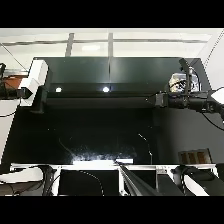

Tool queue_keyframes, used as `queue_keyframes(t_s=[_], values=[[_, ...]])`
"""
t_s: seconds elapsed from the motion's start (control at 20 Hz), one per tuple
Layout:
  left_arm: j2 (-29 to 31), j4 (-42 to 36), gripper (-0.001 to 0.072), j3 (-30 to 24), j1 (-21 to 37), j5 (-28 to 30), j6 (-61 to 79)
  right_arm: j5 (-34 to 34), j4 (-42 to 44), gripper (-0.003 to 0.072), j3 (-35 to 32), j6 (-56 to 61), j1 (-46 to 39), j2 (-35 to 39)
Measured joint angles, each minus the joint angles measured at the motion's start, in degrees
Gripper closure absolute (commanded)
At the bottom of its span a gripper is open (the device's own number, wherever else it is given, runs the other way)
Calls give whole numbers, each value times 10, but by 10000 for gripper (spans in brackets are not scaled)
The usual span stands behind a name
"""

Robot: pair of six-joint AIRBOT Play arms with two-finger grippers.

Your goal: Fold the box and place the chain.

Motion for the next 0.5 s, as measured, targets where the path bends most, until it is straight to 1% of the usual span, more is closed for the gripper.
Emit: queue_keyframes(t_s=[0.05, 0.1, 0.15, 0.3, 0.5], values=[[-4, -2, 260, 2, -2, 1, 0, -1, 0, 640, 0, 0, 0, 0], [-7, -2, 141, 4, -3, 0, 0, -2, 0, 640, 0, 0, 0, 0], [-9, -2, -2, 5, -5, 0, 0, -2, 0, 640, 0, 0, 0, 0], [-9, -2, -2, 8, -7, -5, -3, -2, 0, 640, 0, 2, 0, 0], [31, 9, -1, 30, -7, -20, -19, -2, -2, 640, 3, 3, 0, 0]])
